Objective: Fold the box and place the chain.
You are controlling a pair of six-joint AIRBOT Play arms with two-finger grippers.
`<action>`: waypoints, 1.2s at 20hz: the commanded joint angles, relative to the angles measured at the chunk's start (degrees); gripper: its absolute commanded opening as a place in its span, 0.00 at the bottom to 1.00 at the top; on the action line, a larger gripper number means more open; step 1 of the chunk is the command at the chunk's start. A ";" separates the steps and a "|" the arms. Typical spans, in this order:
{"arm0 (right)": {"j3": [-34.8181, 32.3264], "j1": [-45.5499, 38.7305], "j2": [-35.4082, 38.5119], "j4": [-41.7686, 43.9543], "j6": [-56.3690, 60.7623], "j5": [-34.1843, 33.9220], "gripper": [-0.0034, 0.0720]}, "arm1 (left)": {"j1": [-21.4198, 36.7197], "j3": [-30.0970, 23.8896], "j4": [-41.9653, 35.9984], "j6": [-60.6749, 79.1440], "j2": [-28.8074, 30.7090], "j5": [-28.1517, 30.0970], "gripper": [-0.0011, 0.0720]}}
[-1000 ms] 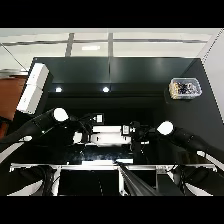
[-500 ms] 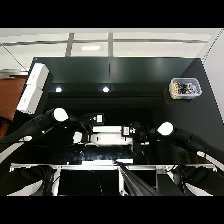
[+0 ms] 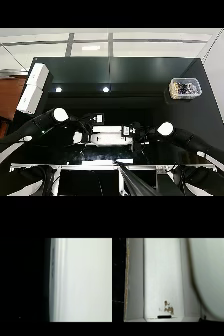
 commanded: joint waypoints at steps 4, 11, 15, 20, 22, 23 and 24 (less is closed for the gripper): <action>-0.02 -0.02 -0.04 0.00 0.00 -0.04 0.97 | 0.00 0.07 0.02 0.02 0.04 0.04 0.06; -0.02 -0.02 -0.04 0.00 0.02 0.00 0.74 | 0.00 0.07 0.02 0.00 0.17 -0.37 0.09; -0.02 -0.02 -0.04 -0.02 0.04 -0.02 0.74 | 0.31 0.07 0.09 0.00 1.99 0.13 0.54; -0.02 -0.02 -0.04 0.00 1.40 -1.20 0.74 | 2.71 0.07 0.24 -3.26 5.60 0.02 0.94; -0.04 -0.02 -0.04 0.11 2.29 -2.23 0.74 | 4.35 0.07 0.46 -6.08 8.02 -0.33 0.94; -0.02 -0.02 -0.04 0.22 2.29 -2.29 0.74 | 5.33 0.07 0.52 -7.45 9.29 -1.05 0.94; -0.04 -0.02 -0.04 0.20 2.29 -2.34 0.74 | 6.25 0.07 0.63 -8.44 10.36 -2.23 0.94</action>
